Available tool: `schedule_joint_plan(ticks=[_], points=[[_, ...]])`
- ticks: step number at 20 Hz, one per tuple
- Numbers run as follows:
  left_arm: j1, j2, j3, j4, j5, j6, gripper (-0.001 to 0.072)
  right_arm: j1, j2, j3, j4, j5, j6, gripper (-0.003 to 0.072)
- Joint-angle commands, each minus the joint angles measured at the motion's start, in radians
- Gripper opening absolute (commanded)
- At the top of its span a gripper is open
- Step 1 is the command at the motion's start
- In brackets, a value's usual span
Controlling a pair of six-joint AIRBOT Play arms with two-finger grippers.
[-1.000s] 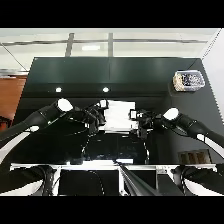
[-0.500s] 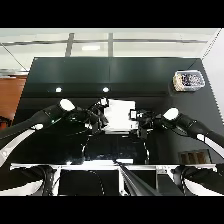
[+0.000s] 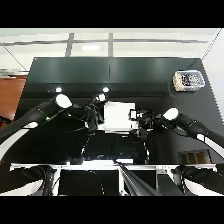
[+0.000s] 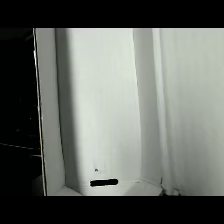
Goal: Fold the box and place the chain.
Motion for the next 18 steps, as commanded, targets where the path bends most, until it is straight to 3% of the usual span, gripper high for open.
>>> schedule_joint_plan(ticks=[1, 3, 5, 9, 12, 18], points=[[0.117, 0.097, 0.026, 0.292, -0.039, -0.433, 0.0026, 0.0, 0.0, 0.0, 0.0, 0.001, 0.0, 0.0166], [0.272, 0.116, 0.024, 0.295, -0.053, -0.666, 0.0027, 0.0, 0.0, 0.0, 0.0, 0.001, 0.001, 0.0166], [0.421, 0.109, -0.01, 0.206, -0.092, -0.809, 0.0027, 0.0, 0.0, 0.0, -0.001, 0.001, 0.0, 0.0166], [0.577, 0.06, -0.142, -0.059, -0.18, -0.802, 0.0027, 0.0, 0.0, 0.0, 0.0, 0.001, 0.001, 0.0166], [0.543, 0.008, -0.196, -0.066, -0.177, -0.803, 0.0027, 0.0, 0.0, 0.0, 0.0, 0.001, 0.0, 0.0166], [0.301, -0.118, -0.188, -0.233, -0.088, -0.7, 0.0027, 0.0, 0.0, 0.0, 0.0, 0.001, 0.0, 0.0166]])
